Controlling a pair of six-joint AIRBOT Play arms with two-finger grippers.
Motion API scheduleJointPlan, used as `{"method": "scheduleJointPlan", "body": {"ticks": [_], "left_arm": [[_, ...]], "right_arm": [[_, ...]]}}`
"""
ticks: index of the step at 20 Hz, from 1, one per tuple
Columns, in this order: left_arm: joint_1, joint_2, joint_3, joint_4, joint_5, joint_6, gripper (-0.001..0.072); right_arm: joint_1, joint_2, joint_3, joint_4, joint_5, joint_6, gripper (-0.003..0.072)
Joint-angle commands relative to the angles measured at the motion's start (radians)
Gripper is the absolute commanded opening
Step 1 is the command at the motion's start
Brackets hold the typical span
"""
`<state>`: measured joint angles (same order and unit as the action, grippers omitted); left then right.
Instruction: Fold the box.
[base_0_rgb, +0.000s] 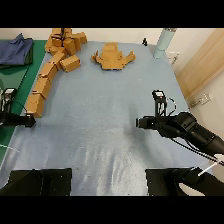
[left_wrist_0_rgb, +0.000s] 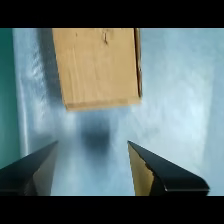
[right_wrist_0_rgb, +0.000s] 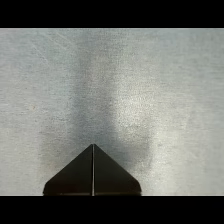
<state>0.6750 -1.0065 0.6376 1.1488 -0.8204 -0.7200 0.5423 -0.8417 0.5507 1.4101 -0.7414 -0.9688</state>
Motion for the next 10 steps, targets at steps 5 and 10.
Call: {"method": "scheduleJointPlan", "body": {"ticks": [5, 10], "left_arm": [[-0.269, 0.156, 0.195, -0.134, -0.356, -0.319, 0.0010], [-0.786, 0.032, 0.417, -0.034, -0.209, -0.595, 0.0010]], "right_arm": [[-0.001, -0.026, 0.077, 0.005, -0.021, -0.051, 0.0007], [-0.066, -0.292, 0.401, 0.084, -0.174, -0.254, 0.0006]]}}
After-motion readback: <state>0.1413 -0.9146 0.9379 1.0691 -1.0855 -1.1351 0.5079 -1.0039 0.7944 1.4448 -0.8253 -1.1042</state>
